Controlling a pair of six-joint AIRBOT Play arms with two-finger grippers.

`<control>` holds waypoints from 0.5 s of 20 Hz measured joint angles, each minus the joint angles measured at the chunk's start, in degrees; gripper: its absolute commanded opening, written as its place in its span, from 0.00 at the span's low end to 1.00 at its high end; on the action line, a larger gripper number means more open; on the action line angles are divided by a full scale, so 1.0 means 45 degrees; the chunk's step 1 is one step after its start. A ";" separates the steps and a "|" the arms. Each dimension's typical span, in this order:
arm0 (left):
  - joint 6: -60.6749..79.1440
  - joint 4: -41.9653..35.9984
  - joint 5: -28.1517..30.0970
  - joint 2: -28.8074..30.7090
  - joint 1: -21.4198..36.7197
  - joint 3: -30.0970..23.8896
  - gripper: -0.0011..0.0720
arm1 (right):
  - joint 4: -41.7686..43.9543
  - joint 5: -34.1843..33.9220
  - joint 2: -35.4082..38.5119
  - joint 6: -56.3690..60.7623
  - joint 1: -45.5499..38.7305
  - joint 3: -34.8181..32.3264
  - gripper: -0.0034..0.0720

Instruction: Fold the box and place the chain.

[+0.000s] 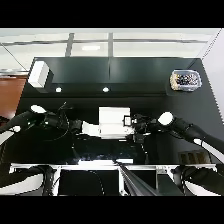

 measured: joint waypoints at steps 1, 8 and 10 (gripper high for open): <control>0.0165 -0.0131 0.0068 -0.0019 -0.0068 0.0005 0.05 | 0.0000 0.0000 0.0000 0.0000 0.0000 0.0000 0.15; 0.2035 -0.1365 -0.0063 -0.0034 -0.0321 0.0214 0.99 | 0.0000 0.0000 0.0000 0.0000 0.0000 0.0000 0.15; 0.2127 -0.1486 -0.0107 -0.0034 -0.0384 0.0389 0.99 | 0.0000 0.0000 0.0000 0.0000 0.0000 0.0000 0.15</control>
